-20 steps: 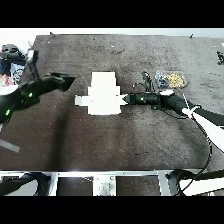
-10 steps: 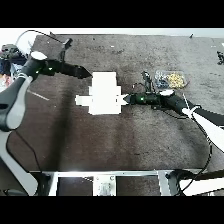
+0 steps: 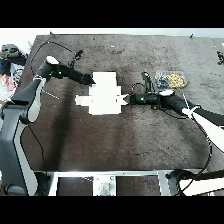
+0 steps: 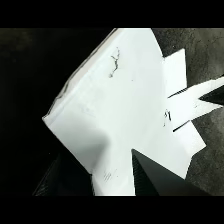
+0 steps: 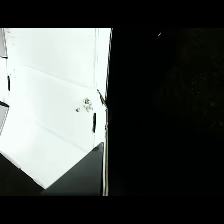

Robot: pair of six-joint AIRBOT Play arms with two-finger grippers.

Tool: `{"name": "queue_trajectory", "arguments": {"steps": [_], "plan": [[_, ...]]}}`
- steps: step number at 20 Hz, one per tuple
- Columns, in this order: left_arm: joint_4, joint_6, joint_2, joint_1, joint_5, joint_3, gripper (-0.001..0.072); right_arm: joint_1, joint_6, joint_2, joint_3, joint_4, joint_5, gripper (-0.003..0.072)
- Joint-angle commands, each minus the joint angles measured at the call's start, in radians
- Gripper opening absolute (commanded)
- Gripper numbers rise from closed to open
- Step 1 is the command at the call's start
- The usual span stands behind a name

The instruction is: Fold the box and place the chain.

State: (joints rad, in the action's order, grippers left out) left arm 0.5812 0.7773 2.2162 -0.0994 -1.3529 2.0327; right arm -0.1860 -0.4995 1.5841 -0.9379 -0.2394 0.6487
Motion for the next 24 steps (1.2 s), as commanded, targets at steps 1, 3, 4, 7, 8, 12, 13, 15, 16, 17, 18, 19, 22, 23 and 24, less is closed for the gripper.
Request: {"name": "queue_trajectory", "arguments": {"steps": [1,3,4,7,8,12,13,15,16,17,18,19,22,23,24], "plan": [[-0.035,0.000,0.038,-0.002,-0.058,0.008,0.0478,-0.001,0.007,0.000,0.000,0.000,0.002,0.0009],[-0.047,0.000,0.049,-0.002,-0.085,0.008,0.0477,-0.001,0.008,0.000,0.000,0.000,0.002,0.0008],[-0.066,0.000,0.053,-0.003,-0.102,0.008,0.0477,-0.001,0.010,0.000,0.000,0.000,0.002,0.0009],[-0.119,-0.021,0.067,-0.014,-0.173,0.008,0.0477,-0.001,0.010,0.000,0.000,0.000,0.002,0.0009],[-0.117,-0.027,0.069,-0.019,-0.184,0.008,0.0476,-0.001,0.010,0.000,0.000,-0.002,0.001,0.0009],[-0.113,-0.038,0.069,-0.029,-0.180,0.008,0.0363,-0.001,0.010,0.000,0.000,-0.011,0.001,0.0009],[-0.108,-0.043,0.069,-0.029,-0.179,0.008,0.0355,-0.001,0.010,0.000,0.000,-0.011,0.001,0.0008],[-0.086,-0.053,0.069,-0.029,-0.178,0.008,0.0344,-0.001,0.010,0.000,0.000,-0.011,0.001,0.0008],[-0.070,-0.053,0.069,-0.029,-0.177,0.008,0.0292,-0.001,0.010,0.000,0.000,-0.012,0.001,0.0009],[-0.056,-0.063,0.069,-0.029,-0.177,0.008,0.0202,-0.001,0.010,0.000,0.000,-0.019,0.001,0.0010],[-0.043,-0.087,0.069,-0.029,-0.177,0.008,0.0122,-0.001,0.009,0.000,0.000,-0.020,0.001,0.0010],[-0.035,-0.112,0.069,-0.029,-0.177,0.008,0.0110,-0.001,0.010,0.000,0.000,-0.023,0.002,0.0009],[-0.034,-0.185,0.069,-0.029,-0.176,0.008,0.0011,0.000,0.009,0.000,0.000,-0.026,0.002,0.0191],[-0.034,-0.200,0.069,-0.029,-0.175,0.008,0.0010,0.003,0.010,-0.001,0.000,-0.027,0.006,0.0418],[-0.034,-0.251,0.069,-0.029,-0.177,0.008,0.0010,0.012,0.010,-0.003,0.000,-0.031,0.019,0.0471]]}}
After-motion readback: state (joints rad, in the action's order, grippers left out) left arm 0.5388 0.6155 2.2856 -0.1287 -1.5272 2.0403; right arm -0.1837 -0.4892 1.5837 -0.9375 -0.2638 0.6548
